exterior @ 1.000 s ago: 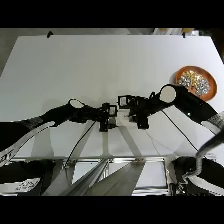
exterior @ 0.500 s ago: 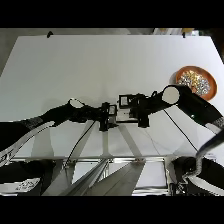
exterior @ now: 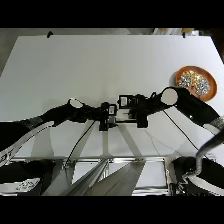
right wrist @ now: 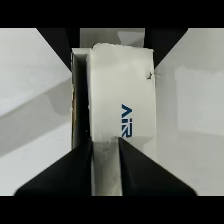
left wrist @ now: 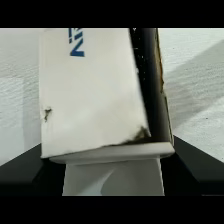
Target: Fold the box and place the chain.
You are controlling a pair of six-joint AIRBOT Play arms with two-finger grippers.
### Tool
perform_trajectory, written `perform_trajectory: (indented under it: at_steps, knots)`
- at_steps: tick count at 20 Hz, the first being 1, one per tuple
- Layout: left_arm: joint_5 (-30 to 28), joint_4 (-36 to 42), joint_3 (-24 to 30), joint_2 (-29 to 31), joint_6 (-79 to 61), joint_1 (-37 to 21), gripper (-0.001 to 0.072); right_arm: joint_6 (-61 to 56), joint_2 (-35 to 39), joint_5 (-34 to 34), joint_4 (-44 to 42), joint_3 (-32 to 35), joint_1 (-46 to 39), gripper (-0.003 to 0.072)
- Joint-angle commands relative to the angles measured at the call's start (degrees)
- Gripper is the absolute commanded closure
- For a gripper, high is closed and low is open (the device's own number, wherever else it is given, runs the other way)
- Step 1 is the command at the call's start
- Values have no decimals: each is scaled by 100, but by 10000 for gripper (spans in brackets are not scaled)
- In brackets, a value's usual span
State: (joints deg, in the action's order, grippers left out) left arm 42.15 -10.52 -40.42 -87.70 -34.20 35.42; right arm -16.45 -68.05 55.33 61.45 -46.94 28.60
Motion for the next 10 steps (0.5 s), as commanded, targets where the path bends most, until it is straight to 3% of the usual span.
perform_trajectory:
  at_steps: [1,4,10]
  knots:
    - [-9,0,2,2,13,2,642,7,-4,420,-275,66,2,400]
    - [-11,0,2,2,13,4,642,9,4,562,-376,63,2,348]
    - [-11,0,2,2,13,2,642,7,212,505,-463,63,-4,349]
